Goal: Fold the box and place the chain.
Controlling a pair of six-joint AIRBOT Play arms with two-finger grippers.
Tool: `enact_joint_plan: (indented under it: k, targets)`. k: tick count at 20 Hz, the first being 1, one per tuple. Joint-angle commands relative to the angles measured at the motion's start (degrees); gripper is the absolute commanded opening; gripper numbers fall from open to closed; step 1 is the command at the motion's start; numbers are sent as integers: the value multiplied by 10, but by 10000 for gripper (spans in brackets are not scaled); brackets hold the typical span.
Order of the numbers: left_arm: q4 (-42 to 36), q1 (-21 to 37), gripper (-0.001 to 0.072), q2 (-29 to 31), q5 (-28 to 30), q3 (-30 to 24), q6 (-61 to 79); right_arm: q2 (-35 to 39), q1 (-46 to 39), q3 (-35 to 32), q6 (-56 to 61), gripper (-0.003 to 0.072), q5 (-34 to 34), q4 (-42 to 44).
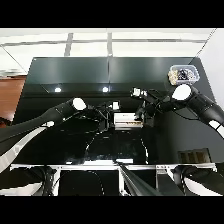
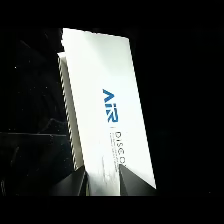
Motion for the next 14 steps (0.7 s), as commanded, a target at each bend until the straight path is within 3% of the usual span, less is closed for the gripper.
enact_joint_plan:
  k: [1,2,3,14]
  targets:
    - [0,0,333,0,0,0,0,0,1,0,7,202,17,-1]
    - [0,0,333,0,0,0,0,0,1,0,9,206,20,-1]
    - [0,0,333,0,0,0,0,-1,1,0,11,286,23,-1]
    - [0,0,333,0,0,0,0,-8,1,-22,39,282,31,-2]
